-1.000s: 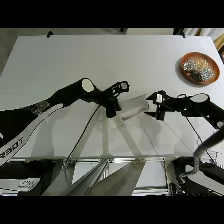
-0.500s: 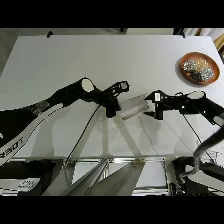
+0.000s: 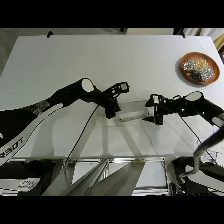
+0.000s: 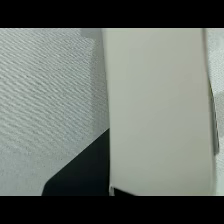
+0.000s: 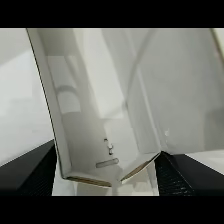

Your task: Fold the box and place the chain.

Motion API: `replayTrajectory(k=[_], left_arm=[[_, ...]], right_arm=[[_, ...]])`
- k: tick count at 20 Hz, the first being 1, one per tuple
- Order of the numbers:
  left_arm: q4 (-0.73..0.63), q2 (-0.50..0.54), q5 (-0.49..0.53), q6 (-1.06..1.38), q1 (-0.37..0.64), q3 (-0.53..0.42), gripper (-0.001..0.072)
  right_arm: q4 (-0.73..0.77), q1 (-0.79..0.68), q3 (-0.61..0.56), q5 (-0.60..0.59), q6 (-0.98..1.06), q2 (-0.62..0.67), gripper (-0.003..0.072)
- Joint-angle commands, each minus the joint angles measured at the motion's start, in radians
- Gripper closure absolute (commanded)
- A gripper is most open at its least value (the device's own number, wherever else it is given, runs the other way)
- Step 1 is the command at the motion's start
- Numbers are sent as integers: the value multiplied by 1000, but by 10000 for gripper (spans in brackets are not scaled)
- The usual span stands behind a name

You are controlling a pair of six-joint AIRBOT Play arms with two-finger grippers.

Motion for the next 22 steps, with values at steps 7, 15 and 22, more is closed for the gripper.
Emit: replayTrajectory(k=[7,15,22], left_arm=[[-5,-1,9,-1,-1,0,698],[-5,-1,9,-1,-1,0,698],[-5,-1,9,-1,-1,0,698]], right_arm=[[-12,30,-113,-19,29,59,90],[48,55,-113,-63,29,39,90],[64,58,-113,-86,28,5,90]])
